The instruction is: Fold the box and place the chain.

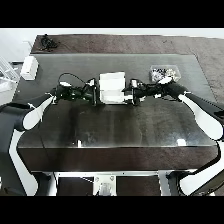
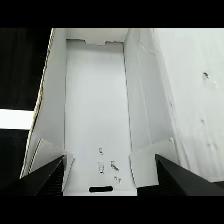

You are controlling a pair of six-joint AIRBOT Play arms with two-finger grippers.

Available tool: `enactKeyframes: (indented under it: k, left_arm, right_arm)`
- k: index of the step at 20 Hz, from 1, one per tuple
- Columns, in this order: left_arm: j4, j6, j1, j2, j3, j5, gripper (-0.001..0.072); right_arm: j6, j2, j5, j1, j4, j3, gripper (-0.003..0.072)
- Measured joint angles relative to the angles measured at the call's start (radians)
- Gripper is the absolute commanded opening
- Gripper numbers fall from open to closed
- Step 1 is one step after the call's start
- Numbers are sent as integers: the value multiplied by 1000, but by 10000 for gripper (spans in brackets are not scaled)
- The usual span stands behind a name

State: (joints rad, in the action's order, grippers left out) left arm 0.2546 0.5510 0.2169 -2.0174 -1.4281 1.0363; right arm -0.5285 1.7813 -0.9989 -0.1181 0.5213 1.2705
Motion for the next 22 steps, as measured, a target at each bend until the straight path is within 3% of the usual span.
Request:
enactKeyframes:
  k: [4, 5, 6, 7, 8, 10, 17, 22]
  left_arm:
    - [2, 1, 0, 0, 0, 5, 281]
    - [2, 1, 0, 0, 0, 5, 281]
    - [2, 1, 1, 0, 0, 5, 281]
    - [1, 2, 1, 0, 0, 5, 281]
    - [-5, 0, 2, 0, 0, 3, 281]
    - [-8, -2, 2, 0, 0, 0, 281]
    - [-3, -2, 1, 0, 0, 0, 281]
    - [-2, -1, 1, 0, 0, 1, 281]
  right_arm:
    - [-6, 2, -24, 0, 4, 0, 687]
    - [-6, 2, -27, 0, 6, 0, 640]
    - [-7, 2, -32, 0, 8, 0, 464]
    - [-6, 2, -39, 0, 11, 0, 210]
    - [-6, 2, -43, 2, 14, -1, 129]
    - [-6, 2, -43, 17, 14, -1, 43]
    - [58, -10, -44, 89, 16, -1, 6]
    - [147, -62, -122, 132, 45, -1, 5]
